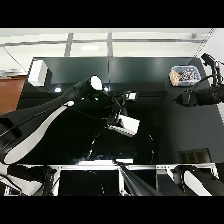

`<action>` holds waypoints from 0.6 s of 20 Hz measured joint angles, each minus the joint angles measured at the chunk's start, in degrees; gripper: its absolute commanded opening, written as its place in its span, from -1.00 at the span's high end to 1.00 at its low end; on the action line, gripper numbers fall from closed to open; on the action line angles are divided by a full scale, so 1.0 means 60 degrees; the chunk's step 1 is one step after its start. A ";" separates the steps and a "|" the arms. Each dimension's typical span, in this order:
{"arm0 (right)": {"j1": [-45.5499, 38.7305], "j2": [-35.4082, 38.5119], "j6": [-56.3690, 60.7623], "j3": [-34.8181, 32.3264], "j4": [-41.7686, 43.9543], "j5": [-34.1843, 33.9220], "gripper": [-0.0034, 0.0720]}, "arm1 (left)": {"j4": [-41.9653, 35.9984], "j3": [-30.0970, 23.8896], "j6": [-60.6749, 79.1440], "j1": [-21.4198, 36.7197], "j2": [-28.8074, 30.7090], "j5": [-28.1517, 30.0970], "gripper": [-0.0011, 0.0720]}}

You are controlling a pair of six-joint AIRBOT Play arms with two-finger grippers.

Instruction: Fold the box and place the chain.

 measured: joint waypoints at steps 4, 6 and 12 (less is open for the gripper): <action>0.0000 0.0000 0.0004 0.0000 0.0000 -0.0106 0.88 | 0.0313 0.0000 0.0178 -0.0149 0.0011 -0.0127 -0.96; -0.0004 0.0000 0.0004 0.0000 0.0000 -0.0127 0.88 | 0.0437 0.0000 0.0211 -0.0208 0.0011 -0.0189 -0.96; 0.0000 0.0000 0.0004 0.0000 0.0000 -0.0146 0.88 | 0.0721 0.0000 0.0240 -0.0273 0.0011 -0.0302 -0.96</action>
